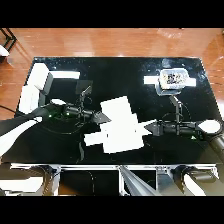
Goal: Fold the box and place the chain.
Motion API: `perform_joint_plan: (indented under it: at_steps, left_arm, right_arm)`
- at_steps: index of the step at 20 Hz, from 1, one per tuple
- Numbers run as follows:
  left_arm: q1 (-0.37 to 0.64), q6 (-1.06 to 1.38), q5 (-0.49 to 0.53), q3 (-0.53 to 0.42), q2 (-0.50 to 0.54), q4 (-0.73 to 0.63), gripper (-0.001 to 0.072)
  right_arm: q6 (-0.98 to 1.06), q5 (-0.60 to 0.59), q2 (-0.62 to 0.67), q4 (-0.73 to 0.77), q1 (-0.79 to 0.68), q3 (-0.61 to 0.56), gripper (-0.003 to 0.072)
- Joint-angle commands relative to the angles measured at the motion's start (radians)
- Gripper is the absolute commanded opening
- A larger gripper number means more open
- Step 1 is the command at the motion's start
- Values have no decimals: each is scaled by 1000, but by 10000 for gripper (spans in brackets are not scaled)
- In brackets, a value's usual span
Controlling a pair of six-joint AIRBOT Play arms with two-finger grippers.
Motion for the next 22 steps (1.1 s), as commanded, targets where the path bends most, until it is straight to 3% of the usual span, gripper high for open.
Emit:
perform_joint_plan:
  at_steps: [1, 8, 14, 15, 16, 19, 21, 22]
  left_arm:
    - [-2, 186, -126, 31, -64, -58, 631]
    - [-3, 226, -212, 64, -82, 103, 615]
    - [-55, 119, -207, 130, -82, 269, 596]
    - [-67, 95, -193, 135, -82, 272, 564]
    - [-76, 67, -181, 143, -82, 284, 458]
    - [-82, 64, -175, 165, -82, 301, 236]
    - [-79, 64, -173, 174, -82, 299, 226]
    - [-79, 64, -174, 175, -82, 299, 158]
  right_arm:
    - [0, 10, 1, 1, 2, 0, 18]
    - [1, 10, 1, -3, 2, 0, 18]
    - [1, -1, 1, -3, 2, 0, 19]
    - [1, -1, 1, -3, 2, 0, 19]
    - [1, -1, 1, -3, 2, 0, 19]
    - [1, -1, 1, -4, 2, 0, 18]
    - [1, -1, 1, -4, 2, 0, 19]
    - [2, -1, 1, -7, 2, 0, 19]
